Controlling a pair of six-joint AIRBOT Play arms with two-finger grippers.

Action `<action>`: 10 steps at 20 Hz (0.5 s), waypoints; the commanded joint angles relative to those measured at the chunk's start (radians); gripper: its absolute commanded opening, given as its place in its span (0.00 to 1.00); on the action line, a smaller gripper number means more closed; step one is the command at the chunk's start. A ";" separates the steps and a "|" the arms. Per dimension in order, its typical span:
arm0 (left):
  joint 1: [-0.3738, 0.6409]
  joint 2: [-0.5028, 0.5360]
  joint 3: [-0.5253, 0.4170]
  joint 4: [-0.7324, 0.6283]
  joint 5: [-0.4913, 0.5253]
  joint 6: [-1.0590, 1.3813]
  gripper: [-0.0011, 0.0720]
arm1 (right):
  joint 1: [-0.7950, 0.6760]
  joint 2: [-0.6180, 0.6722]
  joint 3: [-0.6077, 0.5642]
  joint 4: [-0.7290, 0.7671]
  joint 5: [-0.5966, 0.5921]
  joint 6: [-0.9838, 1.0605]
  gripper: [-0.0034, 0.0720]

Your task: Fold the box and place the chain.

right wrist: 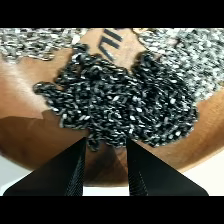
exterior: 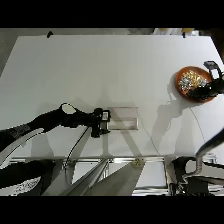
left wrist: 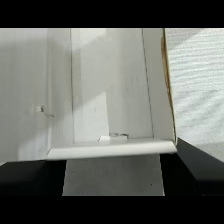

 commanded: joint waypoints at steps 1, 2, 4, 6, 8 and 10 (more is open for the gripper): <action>0.000 0.000 0.000 0.000 0.000 0.000 0.46 | 0.000 -0.002 0.000 -0.029 -0.014 0.026 0.37; 0.000 0.000 0.000 0.000 0.000 0.000 0.46 | 0.000 -0.002 0.000 -0.029 -0.019 0.026 0.37; 0.000 0.000 0.000 0.000 0.000 0.000 0.46 | 0.000 -0.003 0.000 -0.029 -0.023 0.026 0.37; 0.000 0.000 0.000 0.000 0.000 0.000 0.46 | 0.000 -0.012 0.000 -0.029 -0.024 0.026 0.37; 0.000 0.000 0.000 0.000 0.000 0.000 0.46 | 0.000 -0.035 0.000 -0.029 -0.019 0.029 0.36; 0.000 0.000 0.000 0.000 0.000 0.000 0.46 | 0.000 -0.051 0.000 -0.029 -0.024 0.041 0.36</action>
